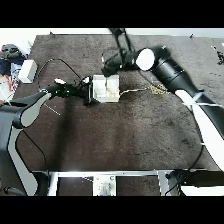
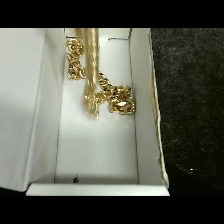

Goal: Fold the box and place the chain.

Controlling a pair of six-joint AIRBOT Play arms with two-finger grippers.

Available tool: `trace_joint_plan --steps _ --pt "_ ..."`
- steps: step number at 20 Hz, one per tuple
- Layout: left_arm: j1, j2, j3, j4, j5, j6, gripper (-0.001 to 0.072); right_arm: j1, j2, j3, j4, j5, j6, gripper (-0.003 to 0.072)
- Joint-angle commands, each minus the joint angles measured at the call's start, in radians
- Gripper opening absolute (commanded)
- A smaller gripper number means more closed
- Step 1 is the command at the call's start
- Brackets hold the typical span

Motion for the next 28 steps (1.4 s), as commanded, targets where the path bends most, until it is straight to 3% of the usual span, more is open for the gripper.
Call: trace_joint_plan --steps 1,4,10,11,12,13,20,21,27,28 --pt "0.001 0.000 0.001 0.000 0.000 0.000 0.0346 -0.041 -0.060 -0.060 -0.030 0.009 0.065 0.0312" --pt "0.001 0.000 0.001 0.000 0.000 0.000 0.0346 -0.156 -0.029 -0.134 0.035 0.009 0.069 0.0313" --pt "0.001 0.000 0.001 0.000 0.000 0.000 0.0346 -0.394 0.116 -0.502 0.111 -0.157 0.143 0.0315" --pt "0.001 0.000 0.001 0.000 0.000 0.000 0.0346 -0.423 0.117 -0.537 0.111 -0.190 0.186 0.0345" --pt "0.001 -0.001 0.001 0.000 0.000 0.000 0.0346 -0.448 0.112 -0.568 0.111 -0.224 0.219 0.0460" --pt "0.001 0.000 0.001 0.000 0.000 0.000 0.0346 -0.467 0.101 -0.585 0.111 -0.251 0.248 0.0486" --pt "0.001 0.000 0.001 0.000 0.000 0.000 0.0346 -0.485 -0.061 -0.543 0.277 -0.428 0.268 0.0447" --pt "0.001 0.000 0.001 0.000 0.000 0.000 0.0347 -0.481 -0.087 -0.520 0.283 -0.434 0.268 0.0328" --pt "0.001 0.000 0.001 0.000 0.000 0.000 0.0346 -0.472 -0.171 -0.441 0.299 -0.466 0.325 0.0318" --pt "0.001 0.000 0.001 0.000 0.000 0.000 0.0346 -0.470 -0.171 -0.440 0.298 -0.476 0.324 0.0186"
